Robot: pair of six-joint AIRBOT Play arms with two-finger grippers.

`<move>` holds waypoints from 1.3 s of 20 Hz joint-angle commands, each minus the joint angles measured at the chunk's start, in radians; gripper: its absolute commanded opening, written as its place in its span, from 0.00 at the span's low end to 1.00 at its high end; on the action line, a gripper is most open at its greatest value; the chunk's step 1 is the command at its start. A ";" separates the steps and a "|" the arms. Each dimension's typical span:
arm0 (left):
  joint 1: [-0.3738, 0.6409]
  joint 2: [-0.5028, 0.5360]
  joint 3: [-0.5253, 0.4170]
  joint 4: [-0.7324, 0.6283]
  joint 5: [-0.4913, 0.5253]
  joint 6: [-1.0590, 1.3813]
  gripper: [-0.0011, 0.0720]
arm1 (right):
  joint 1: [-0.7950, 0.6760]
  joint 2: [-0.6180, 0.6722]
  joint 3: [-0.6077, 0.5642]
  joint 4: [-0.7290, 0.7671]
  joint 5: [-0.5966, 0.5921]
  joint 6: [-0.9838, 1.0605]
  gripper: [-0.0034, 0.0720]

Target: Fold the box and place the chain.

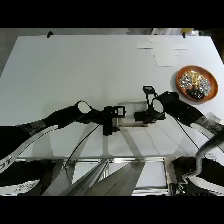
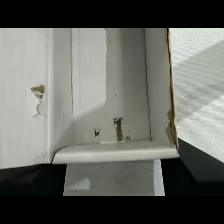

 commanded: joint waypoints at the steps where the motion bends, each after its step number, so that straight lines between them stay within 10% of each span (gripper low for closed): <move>1: 0.000 0.000 0.000 -0.001 0.001 0.000 0.38 | 0.000 0.000 0.001 -0.002 0.003 0.002 0.28; 18: 0.000 0.000 0.000 -0.001 0.000 0.000 0.38 | 0.000 -0.031 0.001 -0.072 0.047 0.056 0.07; 23: 0.000 0.000 0.000 -0.001 0.000 0.000 0.38 | 0.000 -0.031 0.001 -0.072 0.043 0.056 0.20; 26: 0.000 0.000 0.000 -0.001 0.001 0.000 0.38 | 0.000 -0.031 0.001 -0.072 0.043 0.055 0.07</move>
